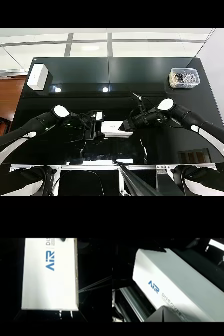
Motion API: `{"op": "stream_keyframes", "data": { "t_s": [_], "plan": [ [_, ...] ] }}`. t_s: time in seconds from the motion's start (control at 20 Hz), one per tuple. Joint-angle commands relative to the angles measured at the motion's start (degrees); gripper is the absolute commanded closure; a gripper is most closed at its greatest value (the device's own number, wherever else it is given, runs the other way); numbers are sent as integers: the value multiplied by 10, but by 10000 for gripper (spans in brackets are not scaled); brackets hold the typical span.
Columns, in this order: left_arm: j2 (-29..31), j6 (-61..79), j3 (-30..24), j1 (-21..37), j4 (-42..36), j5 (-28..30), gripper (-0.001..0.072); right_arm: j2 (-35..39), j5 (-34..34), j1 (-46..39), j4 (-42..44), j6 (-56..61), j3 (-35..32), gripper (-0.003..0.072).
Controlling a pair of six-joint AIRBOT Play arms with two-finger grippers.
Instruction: Fold the box and place the chain.
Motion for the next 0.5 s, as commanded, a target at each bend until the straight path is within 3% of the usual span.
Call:
{"op": "stream_keyframes", "data": {
  "t_s": [0.0,0.2,0.45],
  "plan": [
    [0,0,0,0,0,0,244,-3,-13,0,-17,7,0,669],
    [0,-4,0,0,-1,-1,244,29,64,-26,-7,-2,27,669],
    [5,-73,6,1,5,-7,243,147,187,-164,-72,2,53,669]
  ]
}}
